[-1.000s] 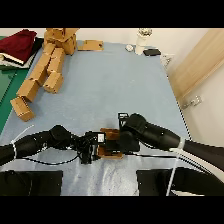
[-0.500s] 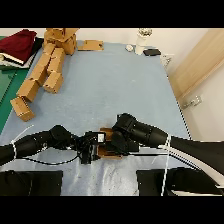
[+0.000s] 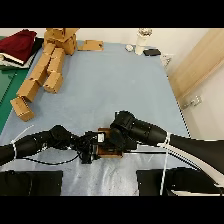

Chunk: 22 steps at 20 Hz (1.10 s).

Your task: Fold the box.

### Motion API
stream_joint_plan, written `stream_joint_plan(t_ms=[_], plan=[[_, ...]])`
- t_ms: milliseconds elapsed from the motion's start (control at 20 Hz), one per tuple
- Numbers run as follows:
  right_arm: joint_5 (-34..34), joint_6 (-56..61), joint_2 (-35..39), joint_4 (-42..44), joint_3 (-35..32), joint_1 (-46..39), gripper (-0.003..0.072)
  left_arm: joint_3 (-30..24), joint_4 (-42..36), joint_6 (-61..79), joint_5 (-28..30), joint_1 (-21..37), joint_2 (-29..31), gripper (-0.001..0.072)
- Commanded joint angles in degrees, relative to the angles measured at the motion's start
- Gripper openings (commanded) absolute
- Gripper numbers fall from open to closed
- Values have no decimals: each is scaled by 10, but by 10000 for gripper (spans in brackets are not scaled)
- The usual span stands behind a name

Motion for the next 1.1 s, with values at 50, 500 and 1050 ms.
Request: stream_joint_plan(t_ms=[50, 500, 1050], plan=[[-49, 0, 7, -12, 13, 0, 376, 0, 1, 0, -1, 0, 0, 574], [-95, 25, 103, -18, 14, 0, 375, 0, 2, -2, 0, 0, 1, 574], [-136, 59, 223, -96, 8, -47, 359, 0, 108, -81, 18, 2, 37, 574]])
